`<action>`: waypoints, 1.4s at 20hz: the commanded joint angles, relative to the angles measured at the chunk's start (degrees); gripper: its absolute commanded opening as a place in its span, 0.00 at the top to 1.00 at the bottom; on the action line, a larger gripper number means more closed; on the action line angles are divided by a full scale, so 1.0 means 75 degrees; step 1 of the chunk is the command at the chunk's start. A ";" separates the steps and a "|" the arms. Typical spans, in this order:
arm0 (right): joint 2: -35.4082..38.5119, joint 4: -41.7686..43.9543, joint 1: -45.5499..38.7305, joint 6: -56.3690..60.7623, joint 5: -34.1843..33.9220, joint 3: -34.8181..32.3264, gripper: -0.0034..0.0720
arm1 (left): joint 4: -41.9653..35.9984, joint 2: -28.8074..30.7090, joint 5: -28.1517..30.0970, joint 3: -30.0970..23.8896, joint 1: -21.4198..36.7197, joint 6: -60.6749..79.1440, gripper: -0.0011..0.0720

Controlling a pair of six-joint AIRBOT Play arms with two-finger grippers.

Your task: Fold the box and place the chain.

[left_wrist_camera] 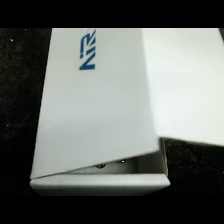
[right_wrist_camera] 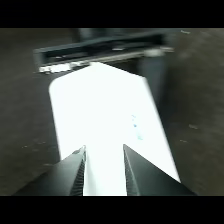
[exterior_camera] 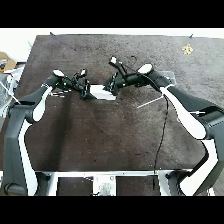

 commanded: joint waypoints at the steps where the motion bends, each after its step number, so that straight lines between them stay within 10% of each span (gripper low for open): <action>1: 0.0122 0.0548 0.0082 -0.0822 -0.0388 -0.0376 0.58 | 0.0003 0.0000 0.0003 -0.0003 0.0003 0.0003 0.35; 2: 0.0122 0.0562 0.0082 -0.0822 -0.0382 -0.0373 0.41 | 0.0003 0.0000 0.0006 -0.0003 0.0003 0.0003 0.35; 10: 0.0012 0.0519 0.0079 -0.1626 -0.0871 -0.0367 0.33 | 0.0003 0.0000 0.0003 -0.0003 0.0003 0.0003 0.35; 17: 0.0015 0.0510 0.0052 -0.1813 -0.1154 -0.0358 0.40 | 0.0003 0.0000 0.0003 -0.0003 0.0003 0.0003 0.35; 18: 0.0015 0.0516 0.0047 -0.1813 -0.1215 -0.0358 0.53 | 0.0003 0.0000 0.0003 -0.0003 0.0003 0.0003 0.35; 28: 0.0012 0.0411 0.0044 -0.1746 -0.1262 -0.0361 0.54 | 0.0003 0.0000 0.0003 -0.0003 0.0003 0.0003 0.35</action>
